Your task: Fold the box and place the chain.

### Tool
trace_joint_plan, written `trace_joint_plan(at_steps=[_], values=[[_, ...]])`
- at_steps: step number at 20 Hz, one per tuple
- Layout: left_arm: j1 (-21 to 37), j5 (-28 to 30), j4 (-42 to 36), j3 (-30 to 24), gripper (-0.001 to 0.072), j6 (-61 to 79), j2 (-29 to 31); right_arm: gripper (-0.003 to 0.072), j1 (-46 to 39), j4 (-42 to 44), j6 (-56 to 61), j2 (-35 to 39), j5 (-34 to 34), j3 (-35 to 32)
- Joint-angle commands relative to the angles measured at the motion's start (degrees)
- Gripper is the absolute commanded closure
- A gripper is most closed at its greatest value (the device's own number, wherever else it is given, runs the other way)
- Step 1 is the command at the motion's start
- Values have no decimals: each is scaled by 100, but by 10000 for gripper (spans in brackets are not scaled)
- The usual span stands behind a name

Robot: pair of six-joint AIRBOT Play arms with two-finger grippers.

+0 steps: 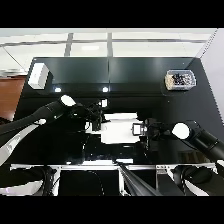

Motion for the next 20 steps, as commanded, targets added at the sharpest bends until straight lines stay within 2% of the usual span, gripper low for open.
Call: trace_joint_plan(at_steps=[1, 7, 13, 20], values=[[-4, 26, 9, -4, 682, 15, -4, -21, 92, 39, -70, -125, -72, -4], [-4, 26, 9, -4, 681, 15, -4, -22, 321, 608, -66, -466, -1172, 9], [-4, 26, 9, -4, 681, 15, -4, -21, -142, 566, -98, -376, -389, 675], [-4, 26, 9, -4, 681, 15, -4, -22, -765, 1467, -1239, -468, -581, 702]])
